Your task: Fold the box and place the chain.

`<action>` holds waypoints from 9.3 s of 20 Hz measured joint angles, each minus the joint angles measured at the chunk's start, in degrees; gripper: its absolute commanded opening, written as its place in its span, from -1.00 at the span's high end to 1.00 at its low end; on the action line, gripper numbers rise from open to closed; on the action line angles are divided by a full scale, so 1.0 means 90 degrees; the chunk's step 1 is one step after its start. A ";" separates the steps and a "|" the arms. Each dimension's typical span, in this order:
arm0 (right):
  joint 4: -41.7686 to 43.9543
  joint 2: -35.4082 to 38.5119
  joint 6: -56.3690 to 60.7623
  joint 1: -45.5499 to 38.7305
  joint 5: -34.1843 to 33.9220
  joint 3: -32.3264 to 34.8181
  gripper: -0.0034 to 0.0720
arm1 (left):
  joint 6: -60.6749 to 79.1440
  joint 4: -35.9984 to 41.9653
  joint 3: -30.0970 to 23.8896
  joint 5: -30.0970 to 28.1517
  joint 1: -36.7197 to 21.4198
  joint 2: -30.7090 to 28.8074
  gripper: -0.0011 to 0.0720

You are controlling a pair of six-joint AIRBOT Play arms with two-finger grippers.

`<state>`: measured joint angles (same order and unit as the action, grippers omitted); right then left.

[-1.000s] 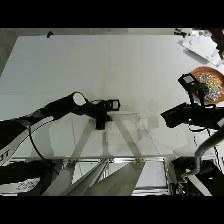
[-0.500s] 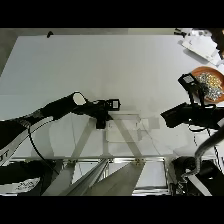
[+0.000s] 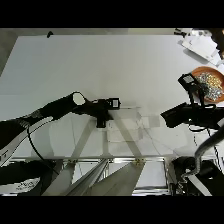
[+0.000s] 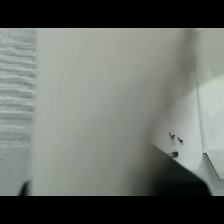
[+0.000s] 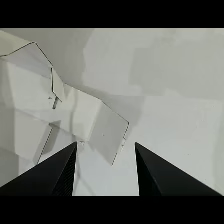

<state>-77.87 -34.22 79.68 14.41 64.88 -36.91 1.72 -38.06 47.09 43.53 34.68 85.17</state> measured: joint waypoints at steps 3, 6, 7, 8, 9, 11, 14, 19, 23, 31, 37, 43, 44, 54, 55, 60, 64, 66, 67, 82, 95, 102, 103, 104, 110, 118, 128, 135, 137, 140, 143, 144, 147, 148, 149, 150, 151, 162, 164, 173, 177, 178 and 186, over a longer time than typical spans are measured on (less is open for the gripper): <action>0.0002 0.0000 0.0000 0.0000 -0.0002 0.0000 -0.16 | -0.0002 0.0019 0.0005 0.0012 -0.0002 -0.0070 -0.05; 0.0002 0.0000 -0.0002 0.0000 0.0000 0.0000 -0.16 | -0.0005 0.0073 0.0005 0.0027 -0.0007 -0.0100 0.44; 0.0002 0.0000 0.0000 0.0000 0.0000 0.0000 -0.16 | -0.0002 0.0090 0.0005 0.0027 -0.0007 -0.0107 0.45; 0.0002 0.0000 0.0000 0.0000 0.0000 0.0000 -0.16 | -0.0005 0.0112 0.0005 0.0029 -0.0010 -0.0109 0.45; 0.0002 0.0000 0.0000 0.0000 0.0002 0.0000 -0.16 | -0.0002 0.0119 0.0005 0.0024 -0.0010 -0.0112 0.45; 0.0002 0.0000 0.0000 0.0000 0.0002 0.0000 -0.16 | 0.0000 0.0109 0.0005 0.0027 -0.0010 -0.0112 0.88; 0.0002 0.0000 -0.0002 0.0000 0.0005 0.0000 -0.16 | 0.0109 0.0056 0.0007 0.0058 -0.0007 -0.0117 0.95; 0.0002 0.0000 0.0000 0.0000 0.0002 0.0000 -0.16 | 0.0546 -0.0017 0.0007 0.0073 0.0002 -0.0119 0.95; 0.0002 0.0000 0.0000 0.0000 0.0000 0.0000 -0.16 | 0.0809 -0.0034 0.0007 0.0061 0.0005 -0.0119 0.96; 0.0002 0.0000 0.0000 0.0000 -0.0002 0.0000 -0.16 | 0.0406 -0.0041 0.0007 -0.0401 0.0005 -0.0129 0.97; 0.0002 0.0000 0.0000 0.0000 -0.0012 0.0000 -0.16 | 0.0257 -0.0321 0.0005 -0.0653 0.0058 -0.0223 0.97; 0.0002 0.0000 0.0000 0.0000 -0.0029 0.0000 -0.16 | 0.0189 -0.0617 0.0012 -0.0743 0.0240 -0.0236 0.96; 0.0000 0.0000 0.0000 0.0000 -0.0027 0.0000 -0.16 | 0.0189 -0.0636 0.0012 -0.0746 0.0253 -0.0238 0.96; 0.0002 0.0000 0.0000 0.0000 -0.0029 0.0000 -0.16 | 0.0017 -0.0702 0.0012 -0.0763 0.0277 -0.0199 0.95; 0.0002 0.0000 0.0000 0.0000 -0.0029 0.0000 -0.16 | -0.0005 -0.0704 0.0012 -0.0763 0.0277 -0.0197 0.95; 0.0000 0.0000 0.0000 0.0000 -0.0029 0.0000 -0.16 | -0.0155 -0.0724 0.0012 -0.0765 0.0277 -0.0197 0.96; 0.0000 0.0000 0.0000 0.0000 -0.0029 0.0000 -0.16 | -0.0311 -0.0729 0.0012 -0.0743 0.0277 -0.0197 0.96; 0.0000 0.0000 0.0000 0.0000 -0.0029 0.0000 -0.16 | -0.0340 -0.0729 0.0012 -0.0714 0.0277 -0.0197 0.96; 0.0002 0.0000 0.0000 0.0000 -0.0029 0.0000 -0.16 | -0.0359 -0.0731 0.0012 -0.0690 0.0277 -0.0197 0.96; 0.0002 0.0000 0.0000 0.0000 -0.0066 0.0000 -0.16 | -0.0952 -0.1253 0.0012 -0.0359 0.0282 -0.0197 0.94; 0.0012 0.0000 -0.0512 0.0000 -0.0109 0.0000 0.57 | -0.0981 -0.1319 0.0012 -0.0330 0.0282 -0.0197 0.94; 0.0423 -0.0104 -0.2501 0.0000 -0.0141 0.0000 0.87 | -0.0981 -0.1319 0.0012 -0.0330 0.0282 -0.0197 0.94; 0.0597 -0.0168 -0.2943 0.0022 -0.0092 0.0000 0.87 | -0.0979 -0.1321 0.0012 -0.0330 0.0282 -0.0197 0.94; 0.0714 -0.0238 -0.3371 0.0075 0.0002 0.0000 0.87 | -0.0981 -0.1321 0.0012 -0.0330 0.0282 -0.0197 0.94; 0.0573 -0.0661 -0.4665 0.0809 0.0393 0.0000 0.87 | -0.0981 -0.1321 0.0012 -0.0330 0.0282 -0.0197 0.94; 0.0267 0.0590 -0.5124 0.1127 -0.0838 0.1406 -0.76 | -0.0981 -0.1319 0.0012 -0.0318 0.0282 -0.0197 0.94; 0.0765 -0.0056 -0.5916 0.2841 -0.3393 0.2657 -0.96 | -0.0979 -0.1307 0.0012 -0.0308 0.0282 -0.0197 0.94; 0.1120 -0.0959 -0.6443 0.3130 -0.4197 0.2759 -0.94 | -0.0981 -0.1302 0.0010 -0.0308 0.0282 -0.0197 0.94; 0.1190 -0.1151 -0.6487 0.3145 -0.4393 0.2769 -0.94 | -0.0981 -0.1304 0.0010 -0.0308 0.0282 -0.0197 0.94; 0.1409 -0.1379 -0.6523 0.3155 -0.4801 0.2776 -0.94 | -0.0981 -0.1304 0.0010 -0.0308 0.0282 -0.0197 0.94; 0.1668 -0.1399 -0.6538 0.3026 -0.5141 0.2778 -0.94 | -0.0984 -0.1302 0.0010 -0.0308 0.0282 -0.0197 0.94; 0.1717 -0.1355 -0.6550 0.2939 -0.5221 0.2778 -0.94 | -0.0984 -0.1302 0.0010 -0.0308 0.0279 -0.0197 0.94; 0.1807 -0.1127 -0.6552 0.2574 -0.5299 0.2778 -0.94 | -0.0986 -0.1302 0.0010 -0.0311 0.0279 -0.0197 0.94; 0.1848 -0.1056 -0.6552 0.2458 -0.5302 0.2778 -0.94 | -0.0986 -0.1302 0.0010 -0.0311 0.0279 -0.0197 0.94; 0.1894 -0.1001 -0.6552 0.2348 -0.5299 0.2778 -0.94 | -0.0986 -0.1302 0.0010 -0.0311 0.0282 -0.0197 0.94; 0.1962 -0.0954 -0.6555 0.2246 -0.5297 0.2778 -0.94 | -0.0986 -0.1302 0.0010 -0.0313 0.0279 -0.0197 0.94; 0.2038 -0.0928 -0.6557 0.2171 -0.5289 0.2778 -0.94 | -0.0988 -0.1302 0.0010 -0.0313 0.0279 -0.0194 0.94; 0.3728 -0.0928 -0.8340 0.1530 -0.5054 0.2778 -0.94 | -0.0984 -0.1304 0.0007 -0.0308 0.0279 -0.0194 0.94; 0.4051 -0.0957 -0.8935 0.1163 -0.4758 0.2776 -0.94 | -0.0984 -0.1304 0.0007 -0.0308 0.0282 -0.0194 0.94; 0.5044 -0.1251 -1.1079 0.0398 -0.3738 0.2773 -0.94 | -0.0979 -0.1307 0.0007 -0.0299 0.0279 -0.0194 0.94; 0.4459 -0.1069 -1.1147 0.0355 -0.3597 0.2873 -0.94 | -0.0979 -0.1304 0.0007 -0.0301 0.0279 -0.0194 0.94; 0.4388 -0.0974 -1.1125 0.0352 -0.3614 0.2956 -0.94 | -0.0979 -0.1304 0.0007 -0.0301 0.0279 -0.0194 0.94; 0.4214 -0.0585 -1.0681 0.0644 -0.3548 0.3310 -0.94 | -0.0981 -0.1304 0.0007 -0.0306 0.0279 -0.0194 0.94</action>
<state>-39.94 -39.48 -16.45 20.21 32.95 -7.11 -7.11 -49.80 47.16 40.77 37.19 83.42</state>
